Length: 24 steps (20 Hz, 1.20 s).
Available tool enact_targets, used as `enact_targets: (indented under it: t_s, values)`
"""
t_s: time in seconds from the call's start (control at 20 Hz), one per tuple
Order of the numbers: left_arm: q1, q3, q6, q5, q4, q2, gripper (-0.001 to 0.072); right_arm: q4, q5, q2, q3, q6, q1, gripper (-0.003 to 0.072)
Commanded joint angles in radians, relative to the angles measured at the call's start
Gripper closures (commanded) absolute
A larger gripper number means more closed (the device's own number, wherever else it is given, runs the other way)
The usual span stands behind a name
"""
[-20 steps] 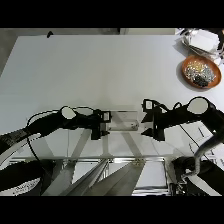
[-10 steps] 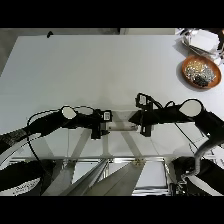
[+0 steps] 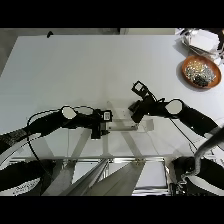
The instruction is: Fold the box and place the chain.
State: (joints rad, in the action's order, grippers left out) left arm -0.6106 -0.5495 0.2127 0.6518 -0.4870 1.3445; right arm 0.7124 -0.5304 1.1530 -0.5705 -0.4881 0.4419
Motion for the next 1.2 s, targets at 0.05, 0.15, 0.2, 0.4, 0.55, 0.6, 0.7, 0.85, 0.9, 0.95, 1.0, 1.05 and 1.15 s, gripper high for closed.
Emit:
enact_targets:
  t_s: [0.05, 0.15, 0.2, 0.4, 0.55, 0.6, 0.7, 0.85, 0.9, 0.95, 1.0, 1.05, 1.15]
  values:
    - [0.001, -0.001, 0.0, 0.003, 0.0, 0.0, 0.0573, 0.05, -0.032, 0.029, -0.001, -0.065, -0.002, 0.0668]
    - [0.001, -0.001, 0.0, 0.003, 0.0, 0.0, 0.0573, 0.05, -0.032, 0.004, -0.001, -0.065, -0.002, 0.0668]
    - [0.001, -0.001, 0.0, 0.003, 0.0, 0.0, 0.0573, 0.047, -0.032, -0.016, -0.001, -0.065, -0.002, 0.0668]
    - [0.001, -0.001, 0.0, 0.003, 0.0, 0.0, 0.0573, 0.093, -0.075, -0.174, -0.001, -0.051, -0.002, 0.0667]
    - [0.001, -0.001, -0.001, 0.003, 0.0, 0.0, 0.0573, 0.315, -0.206, -0.355, -0.001, -0.053, -0.002, 0.0668]
    - [0.001, -0.001, 0.0, 0.003, 0.0, 0.0, 0.0573, 0.391, -0.253, -0.415, -0.001, -0.053, -0.002, 0.0668]
    - [0.001, -0.001, 0.0, 0.003, 0.0, 0.0, 0.0573, 0.472, -0.344, -0.482, 0.0, -0.05, -0.002, 0.067]
    - [0.001, -0.001, 0.0, 0.004, 0.0, 0.0, 0.0573, 0.48, -0.481, -0.481, 0.035, 0.046, -0.072, 0.0669]
    - [0.001, -0.001, 0.0, 0.004, 0.0, 0.0, 0.0573, 0.444, -0.483, -0.472, 0.062, 0.121, -0.087, 0.0669]
    - [0.001, -0.001, 0.0, 0.003, 0.0, 0.0, 0.0573, 0.396, -0.468, -0.455, 0.092, 0.213, -0.089, 0.0668]
    - [0.001, -0.001, 0.0, 0.004, 0.0, 0.0, 0.0573, 0.35, -0.457, -0.432, 0.118, 0.299, -0.088, 0.0667]
    - [0.001, -0.001, 0.0, 0.003, 0.0, 0.0, 0.0573, 0.315, -0.437, -0.405, 0.138, 0.37, -0.088, 0.0654]
    - [0.001, -0.001, 0.0, 0.004, 0.0, 0.0, 0.0573, 0.275, -0.363, -0.336, 0.157, 0.466, -0.088, 0.0546]
